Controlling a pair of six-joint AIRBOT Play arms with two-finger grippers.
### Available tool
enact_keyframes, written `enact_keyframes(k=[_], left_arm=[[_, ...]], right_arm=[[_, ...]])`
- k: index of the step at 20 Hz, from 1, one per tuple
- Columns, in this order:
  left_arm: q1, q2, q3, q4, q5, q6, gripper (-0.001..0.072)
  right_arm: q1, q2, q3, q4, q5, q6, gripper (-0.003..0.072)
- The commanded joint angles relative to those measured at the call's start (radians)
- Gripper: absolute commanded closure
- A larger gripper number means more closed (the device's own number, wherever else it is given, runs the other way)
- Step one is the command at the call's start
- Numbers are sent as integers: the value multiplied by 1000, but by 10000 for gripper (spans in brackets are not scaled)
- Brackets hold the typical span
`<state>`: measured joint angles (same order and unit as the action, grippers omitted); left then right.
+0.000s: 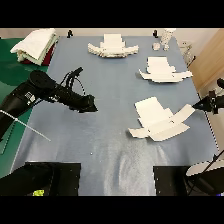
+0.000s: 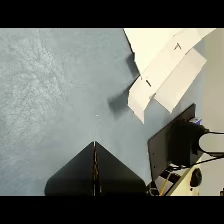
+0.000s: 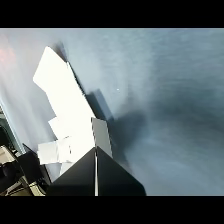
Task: Fold the box.
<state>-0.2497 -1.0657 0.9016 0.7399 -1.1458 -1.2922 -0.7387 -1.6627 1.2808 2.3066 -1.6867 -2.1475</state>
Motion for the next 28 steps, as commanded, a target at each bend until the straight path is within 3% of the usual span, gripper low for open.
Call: enact_keyframes(k=[1, 6, 10, 11, 13, 17, 20, 22, 25, 27, 28], left_arm=[[0, 2, -2, 0, -56, 33, 697], [0, 79, -81, -24, -76, 47, 698], [0, 261, -237, -24, -57, 46, 698], [0, 295, -267, -23, -49, 46, 697], [0, 328, -301, -23, -32, 46, 697], [0, 323, -305, -23, -30, 46, 697], [0, 323, -305, -24, -32, 46, 697], [0, 323, -305, -24, -34, 47, 697], [0, 323, -305, -28, -34, 47, 696], [0, 323, -305, -27, -34, 47, 695], [0, 323, -305, -27, -32, 47, 695]], right_arm=[[43, 137, -167, 31, 81, 3, 687], [49, 450, -532, 16, 286, 45, 687], [89, 609, -639, -29, 322, 159, 683], [117, 625, -638, -75, 327, 177, 651], [155, 625, -635, -161, 342, 207, 381], [168, 552, -608, -190, 341, 174, 385], [171, 462, -559, -72, 278, 50, 407], [203, 384, -517, -72, 218, 35, 474], [280, 298, -486, -76, 170, 35, 501], [327, 284, -486, -102, 171, 37, 575], [347, 285, -486, -107, 169, 37, 655]])
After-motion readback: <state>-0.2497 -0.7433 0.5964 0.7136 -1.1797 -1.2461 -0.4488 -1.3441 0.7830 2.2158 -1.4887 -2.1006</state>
